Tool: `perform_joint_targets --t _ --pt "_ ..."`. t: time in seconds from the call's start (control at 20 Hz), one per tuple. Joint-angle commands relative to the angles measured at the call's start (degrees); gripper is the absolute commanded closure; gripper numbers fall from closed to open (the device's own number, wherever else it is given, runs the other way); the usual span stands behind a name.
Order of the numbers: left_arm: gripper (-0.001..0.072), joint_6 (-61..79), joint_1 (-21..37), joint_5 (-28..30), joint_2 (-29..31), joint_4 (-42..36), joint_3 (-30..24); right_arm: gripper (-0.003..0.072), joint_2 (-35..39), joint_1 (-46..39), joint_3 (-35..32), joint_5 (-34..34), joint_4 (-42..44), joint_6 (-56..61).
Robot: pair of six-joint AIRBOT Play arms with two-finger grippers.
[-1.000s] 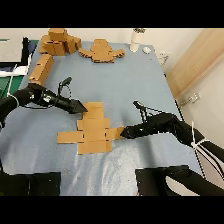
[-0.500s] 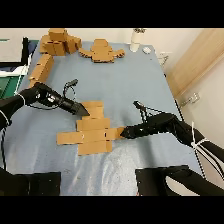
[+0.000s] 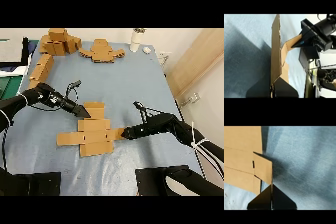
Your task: Fold the box.
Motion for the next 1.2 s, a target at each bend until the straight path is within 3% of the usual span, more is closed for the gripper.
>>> perform_joint_targets --t 0.0,0.05,0.15,0.25,0.45,0.65,0.7,0.75,0.85,1.15 --pt "0.0692 1.5 -0.1 0.0 0.0 0.0 0.1 0.0683 0.0 0.0 0.0 0.0 -0.2 0.3" --pt "0.0693 2.0 -0.1 0.0 0.0 0.0 0.1 0.065 0.0 0.0 0.0 0.0 -0.2 0.3" --pt "0.0695 3.0 -0.1 0.0 0.0 -0.7 0.1 0.0272 0.0 -0.2 0.2 0.3 -0.3 0.3" --pt "0.0696 7.4 -0.4 -1.0 0.5 -5.4 0.1 0.0231 0.0 -1.4 1.6 0.1 -0.7 1.7" --pt "0.0698 16.1 -3.2 4.2 5.7 -9.4 -2.5 0.0231 0.2 -7.0 10.1 -4.6 -1.5 5.6" --pt "0.0698 28.8 -5.9 13.1 12.2 -14.0 -11.9 0.0232 0.2 -11.1 18.4 -8.0 -6.1 11.0" --pt "0.0698 32.5 -6.3 14.7 13.8 -15.7 -14.0 0.0258 0.2 -11.3 19.3 -7.9 -5.9 11.3" --pt "0.0698 35.6 -6.7 16.3 15.1 -16.9 -15.6 0.0375 0.2 -11.2 19.9 -7.9 -5.7 11.3" --pt "0.0697 40.5 -7.9 19.0 17.3 -18.1 -18.0 0.0683 0.2 -11.2 19.8 -7.9 -5.2 11.2" --pt "0.0697 48.1 -15.4 23.0 20.0 -17.5 -19.8 0.0682 0.2 -10.6 19.8 -5.9 -4.7 11.2"
